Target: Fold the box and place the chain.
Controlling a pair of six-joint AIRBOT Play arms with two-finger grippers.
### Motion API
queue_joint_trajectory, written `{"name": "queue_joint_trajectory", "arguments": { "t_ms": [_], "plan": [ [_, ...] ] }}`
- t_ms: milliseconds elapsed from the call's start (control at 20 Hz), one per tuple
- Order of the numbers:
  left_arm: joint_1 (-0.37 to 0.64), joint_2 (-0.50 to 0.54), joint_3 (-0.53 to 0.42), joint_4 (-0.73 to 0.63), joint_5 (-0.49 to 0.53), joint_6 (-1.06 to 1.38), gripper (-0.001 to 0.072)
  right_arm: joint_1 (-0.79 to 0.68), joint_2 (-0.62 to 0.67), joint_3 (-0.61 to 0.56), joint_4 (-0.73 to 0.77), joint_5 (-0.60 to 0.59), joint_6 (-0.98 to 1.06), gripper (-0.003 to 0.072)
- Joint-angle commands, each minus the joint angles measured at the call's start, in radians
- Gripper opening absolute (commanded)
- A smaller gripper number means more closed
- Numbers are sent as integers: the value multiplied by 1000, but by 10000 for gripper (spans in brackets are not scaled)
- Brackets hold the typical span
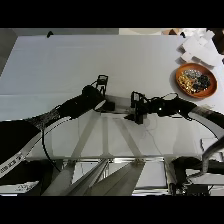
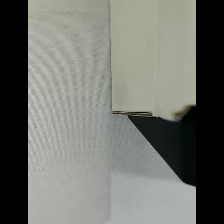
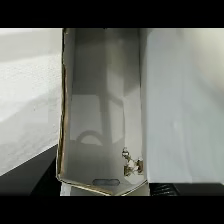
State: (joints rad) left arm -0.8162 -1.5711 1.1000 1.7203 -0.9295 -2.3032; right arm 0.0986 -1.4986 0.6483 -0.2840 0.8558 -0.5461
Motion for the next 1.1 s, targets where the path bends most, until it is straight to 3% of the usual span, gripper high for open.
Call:
{"name": "queue_joint_trajectory", "arguments": {
  "t_ms": [0,250,300,450,500,650,850,1050],
  "plan": [
    [0,-1,0,-29,5,4,6,1,0,0,0,1,-1,434],
    [0,2,0,-57,-7,-10,29,1,0,0,0,1,-1,434],
    [0,4,0,-57,-7,-10,87,1,0,0,0,1,-2,434],
    [0,23,0,-63,-10,-9,356,1,0,0,0,1,-1,434],
    [1,36,0,-64,-10,-9,385,1,1,0,0,1,-1,434],
    [18,92,0,-68,-14,-8,397,1,0,0,0,1,-1,434],
    [87,200,0,-104,-114,135,396,1,0,0,0,1,-1,434],
    [260,279,-1,-395,-210,576,396,1,0,0,0,1,-2,434]
  ]
}}
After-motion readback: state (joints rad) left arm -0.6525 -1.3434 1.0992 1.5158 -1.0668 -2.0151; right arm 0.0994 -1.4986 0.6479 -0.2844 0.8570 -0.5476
